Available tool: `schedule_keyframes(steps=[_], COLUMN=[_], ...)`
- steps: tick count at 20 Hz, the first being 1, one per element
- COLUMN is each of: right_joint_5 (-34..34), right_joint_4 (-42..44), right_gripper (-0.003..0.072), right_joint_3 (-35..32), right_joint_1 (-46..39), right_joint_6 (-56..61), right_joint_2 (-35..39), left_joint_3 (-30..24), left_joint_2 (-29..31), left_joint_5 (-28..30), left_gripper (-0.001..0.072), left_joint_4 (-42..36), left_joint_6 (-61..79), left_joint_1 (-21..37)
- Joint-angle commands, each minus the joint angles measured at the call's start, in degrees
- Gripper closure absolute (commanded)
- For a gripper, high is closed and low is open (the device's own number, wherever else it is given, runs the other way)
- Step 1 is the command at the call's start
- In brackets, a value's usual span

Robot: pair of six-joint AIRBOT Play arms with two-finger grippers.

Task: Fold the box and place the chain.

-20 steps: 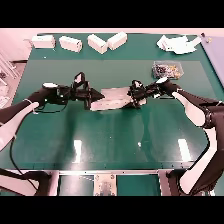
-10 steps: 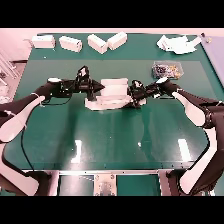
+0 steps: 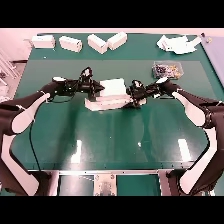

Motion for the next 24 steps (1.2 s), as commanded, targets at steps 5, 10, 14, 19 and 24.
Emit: schedule_keyframes(steps=[5, 10, 14, 19, 24], right_joint_5=[0.0, 0.0, 0.0, 0.0, 0.0], right_joint_4=[-0.1, -0.1, -0.1, 0.0, -0.1], right_gripper=[0.0107, 0.0107, 0.0107, 0.0107, 0.0107], right_joint_3=[0.0, 0.0, 0.0, 0.0, 0.0], right_joint_1=[0.0, 0.0, 0.0, 0.0, 0.0], right_joint_6=[0.0, 0.0, 0.0, 0.0, 0.0], right_joint_2=[0.0, 0.0, 0.0, 0.0, 0.0], left_joint_3=[0.4, 0.4, 0.5, 0.4, 0.4], left_joint_2=[-0.7, -0.7, -0.7, 3.5, 11.0], left_joint_5=[0.1, -0.7, -0.1, 0.1, -6.5], left_gripper=[0.0635, 0.0629, 0.0628, 0.0224, 0.0224], left_joint_4=[3.6, 3.4, 1.5, -2.4, 8.3], left_joint_6=[-1.9, -1.6, 4.4, 4.5, -3.0], left_joint_1=[-0.2, -0.2, -0.1, 0.0, 2.8])
